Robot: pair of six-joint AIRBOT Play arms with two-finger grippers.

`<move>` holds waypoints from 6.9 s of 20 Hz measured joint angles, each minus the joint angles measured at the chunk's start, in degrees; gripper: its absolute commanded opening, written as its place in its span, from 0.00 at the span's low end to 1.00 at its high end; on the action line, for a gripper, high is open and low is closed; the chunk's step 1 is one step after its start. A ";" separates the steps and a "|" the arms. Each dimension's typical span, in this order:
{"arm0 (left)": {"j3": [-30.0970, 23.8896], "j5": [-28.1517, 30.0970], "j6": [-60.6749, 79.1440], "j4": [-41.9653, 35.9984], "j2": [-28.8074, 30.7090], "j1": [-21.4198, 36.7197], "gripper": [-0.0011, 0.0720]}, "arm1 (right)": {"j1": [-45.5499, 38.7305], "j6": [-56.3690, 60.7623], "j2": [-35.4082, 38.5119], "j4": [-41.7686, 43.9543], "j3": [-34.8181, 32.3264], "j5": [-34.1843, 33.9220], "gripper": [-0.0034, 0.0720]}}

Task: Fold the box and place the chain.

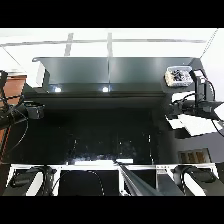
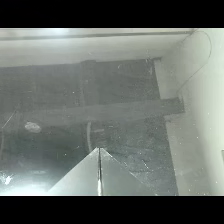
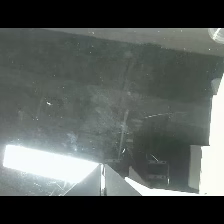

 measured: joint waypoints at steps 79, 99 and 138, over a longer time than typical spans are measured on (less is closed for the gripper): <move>-0.02 -1.51 -0.15 -7.34 -8.02 -0.07 0.04 | -26.69 -17.70 -15.67 21.03 15.85 15.61 0.06; -0.02 2.56 -0.13 -11.28 -10.25 -2.49 0.04 | 4.52 -11.91 -12.07 31.69 -7.06 -8.87 0.06; 22.05 -24.35 20.02 -39.80 -67.21 -22.64 0.30 | 12.04 -11.98 -12.07 33.55 -9.18 -13.75 0.06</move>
